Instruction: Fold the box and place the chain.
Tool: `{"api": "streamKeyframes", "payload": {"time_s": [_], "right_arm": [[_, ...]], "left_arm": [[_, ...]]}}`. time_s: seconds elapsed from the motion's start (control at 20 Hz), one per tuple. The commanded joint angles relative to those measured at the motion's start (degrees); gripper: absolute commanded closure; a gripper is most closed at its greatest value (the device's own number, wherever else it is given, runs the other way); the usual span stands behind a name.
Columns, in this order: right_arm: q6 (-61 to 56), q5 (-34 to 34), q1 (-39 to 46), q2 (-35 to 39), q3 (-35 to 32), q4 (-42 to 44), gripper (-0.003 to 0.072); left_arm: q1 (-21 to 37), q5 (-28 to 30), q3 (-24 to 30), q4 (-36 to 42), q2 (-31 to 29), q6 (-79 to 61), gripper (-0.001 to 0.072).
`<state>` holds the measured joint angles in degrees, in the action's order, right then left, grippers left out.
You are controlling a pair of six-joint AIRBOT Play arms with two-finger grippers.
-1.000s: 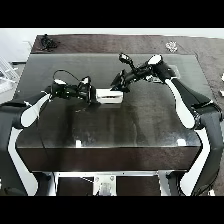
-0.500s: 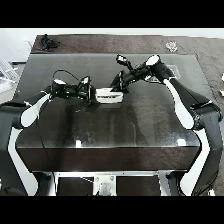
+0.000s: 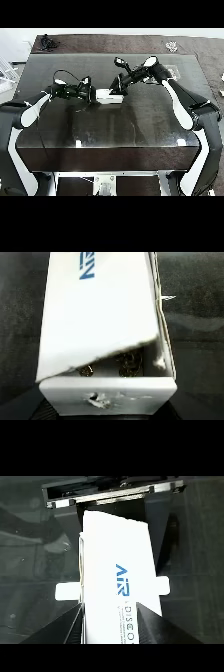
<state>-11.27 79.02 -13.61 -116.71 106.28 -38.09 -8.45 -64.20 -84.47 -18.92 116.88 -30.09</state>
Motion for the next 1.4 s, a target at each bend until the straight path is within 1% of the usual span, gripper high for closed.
{"api": "streamKeyframes", "payload": {"time_s": [0.0, 0.2, 0.4, 0.55, 0.65, 0.75, 0.8, 0.85, 0.9, 1.05, 1.2, 1.35], "right_arm": [[-0.02, 0.5, 0.0, 0.02, -1.92, -0.15, 0.0316], [1.05, 0.68, -0.02, 0.02, -2.29, 0.09, 0.0315], [1.05, 3.32, 0.11, 0.02, -2.29, 0.15, 0.0315], [1.49, 3.56, 0.11, 0.02, -2.29, 0.15, 0.0315], [2.64, 3.54, 0.17, 0.02, -2.29, 1.7, 0.0316], [3.02, 3.54, 0.55, 0.02, -2.25, 5.18, 0.0326], [3.02, 3.54, 0.68, 0.02, -2.25, 6.6, 0.0341], [3.08, 3.54, 0.94, 0.07, -2.25, 7.54, 0.0376], [3.45, 3.52, 1.25, 0.13, -2.25, 8.11, 0.0435], [4.26, 3.48, 2.27, 0.13, -2.25, 9.18, 0.0673], [3.96, 3.39, 2.67, 0.11, -2.86, 9.07, 0.0673], [3.85, 2.1, 2.62, -0.07, -5.75, 8.28, 0.0674]], "left_arm": [[0.07, 0.13, 0.0, 0.07, 0.0, 0.04, 0.0342], [0.07, 0.13, 0.0, 0.07, 0.0, 0.02, 0.0342], [0.07, 0.13, 0.0, 0.07, 0.0, 0.04, 0.0342], [0.07, 0.13, 0.0, 0.07, 0.0, 0.04, 0.0342], [0.07, 0.13, 0.0, 0.04, 0.0, 0.04, 0.0342], [0.07, 0.13, 0.0, 0.07, 0.0, 0.04, 0.0342], [0.07, 0.13, 0.0, 0.07, 0.0, 0.04, 0.0342], [0.07, 0.13, 0.0, 0.07, 0.0, 0.04, 0.0342], [0.07, 0.13, 0.0, 0.07, 0.0, 0.04, 0.0342], [0.07, 0.13, 0.0, 0.04, 0.0, 0.02, 0.0342], [0.07, 0.13, 0.0, 0.07, 0.0, 0.04, 0.0342], [0.07, 0.13, 0.0, 0.04, 0.0, 0.04, 0.0342]]}}
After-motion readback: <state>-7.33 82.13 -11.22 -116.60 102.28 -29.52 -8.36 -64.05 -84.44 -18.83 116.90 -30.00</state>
